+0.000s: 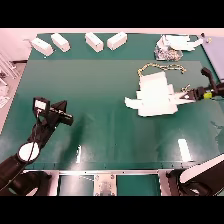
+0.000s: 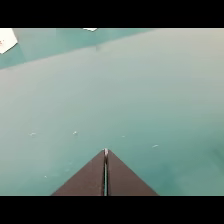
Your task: Fold the box and place the chain.
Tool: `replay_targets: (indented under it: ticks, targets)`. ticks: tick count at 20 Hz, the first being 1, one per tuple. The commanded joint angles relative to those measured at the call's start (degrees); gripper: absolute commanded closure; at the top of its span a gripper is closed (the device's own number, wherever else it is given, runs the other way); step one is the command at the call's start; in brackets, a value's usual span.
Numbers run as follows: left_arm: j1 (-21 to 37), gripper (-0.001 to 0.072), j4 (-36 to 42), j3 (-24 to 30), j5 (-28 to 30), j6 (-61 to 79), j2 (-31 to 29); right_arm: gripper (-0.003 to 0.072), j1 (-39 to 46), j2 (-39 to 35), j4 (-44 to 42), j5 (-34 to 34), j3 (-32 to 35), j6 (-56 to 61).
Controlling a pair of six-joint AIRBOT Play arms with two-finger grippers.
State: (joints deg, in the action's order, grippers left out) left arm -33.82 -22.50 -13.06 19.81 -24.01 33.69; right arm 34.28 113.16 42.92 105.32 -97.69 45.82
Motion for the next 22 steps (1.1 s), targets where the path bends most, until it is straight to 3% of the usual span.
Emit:
replay_targets:
  ticks: [1, 4, 8, 12, 13, 14, 15, 22]
  targets:
    - [0.1, 0.0689, 0.0, 0.0, 1.2, 0.0, 0.0, 0.0680, -9.0, -2.4, -6.3, 0.2, 1.9, 2.0]
    - [0.1, 0.0689, 0.0, 0.0, 1.1, 0.0, 0.0, 0.0681, -17.1, -2.4, -8.0, -2.8, 2.9, 1.7]
    - [0.1, 0.0689, 0.0, 0.0, 1.2, 0.0, 0.0, 0.0681, -24.1, -2.4, -8.2, -16.5, 5.4, 0.7]
    - [0.0, 0.0687, 0.0, 0.0, 1.1, 0.0, 0.0, 0.0682, -27.9, -2.6, -9.5, -25.6, 9.6, 3.5]
    - [0.1, 0.0576, 0.0, 0.0, 1.1, 0.0, 0.0, 0.0682, -28.6, -3.0, -10.1, -27.9, 11.3, 3.5]
    - [0.1, 0.0228, 0.0, 0.0, 1.1, 0.0, 0.0, 0.0683, -29.1, -3.3, -10.4, -29.7, 13.0, 3.5]
    - [0.1, 0.0000, 0.0, -0.1, 1.1, 0.0, 0.0, 0.0682, -29.4, -3.5, -11.0, -31.0, 14.6, 3.5]
    - [0.1, -0.0003, 0.0, -0.2, 1.2, 0.0, 0.0, 0.0683, -29.5, -8.7, -11.4, -37.1, 23.5, 1.6]
